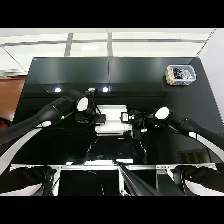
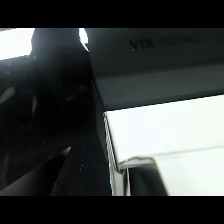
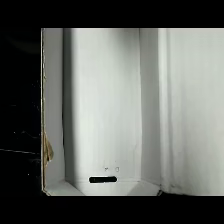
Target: Fold the box and place the chain.
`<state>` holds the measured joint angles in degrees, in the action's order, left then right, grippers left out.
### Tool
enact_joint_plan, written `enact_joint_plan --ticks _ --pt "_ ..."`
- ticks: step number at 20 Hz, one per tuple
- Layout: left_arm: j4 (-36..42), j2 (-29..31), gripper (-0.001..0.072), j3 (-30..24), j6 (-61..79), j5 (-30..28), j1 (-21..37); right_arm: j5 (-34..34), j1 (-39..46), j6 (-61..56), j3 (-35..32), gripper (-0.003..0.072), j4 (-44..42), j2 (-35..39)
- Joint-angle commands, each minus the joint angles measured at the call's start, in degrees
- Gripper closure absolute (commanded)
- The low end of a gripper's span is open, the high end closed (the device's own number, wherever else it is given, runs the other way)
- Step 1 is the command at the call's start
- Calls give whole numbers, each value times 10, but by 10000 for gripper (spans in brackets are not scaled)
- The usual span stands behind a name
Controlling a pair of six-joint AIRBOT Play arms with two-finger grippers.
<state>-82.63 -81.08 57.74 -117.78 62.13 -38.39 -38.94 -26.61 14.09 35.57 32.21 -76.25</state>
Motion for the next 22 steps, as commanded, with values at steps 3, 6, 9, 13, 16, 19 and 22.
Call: enact_joint_plan --ticks 3,6,9,13,16,19,22 --pt "-20 -22 305 12 -61 2 -31 0 0 0 0 445 0 0" --pt "-44 -47 307 36 -81 15 -50 0 0 0 0 445 0 0" --pt "-48 -53 419 41 -102 14 -57 0 0 0 0 445 0 0" --pt "-47 -52 686 41 -102 14 -56 0 0 0 0 445 0 0" --pt "-37 -51 684 42 -102 13 -56 0 0 0 0 445 0 0" --pt "-38 -47 178 42 -109 17 -54 0 0 0 0 445 0 0" --pt "-43 -35 168 42 -123 21 -45 0 0 0 0 445 0 0"
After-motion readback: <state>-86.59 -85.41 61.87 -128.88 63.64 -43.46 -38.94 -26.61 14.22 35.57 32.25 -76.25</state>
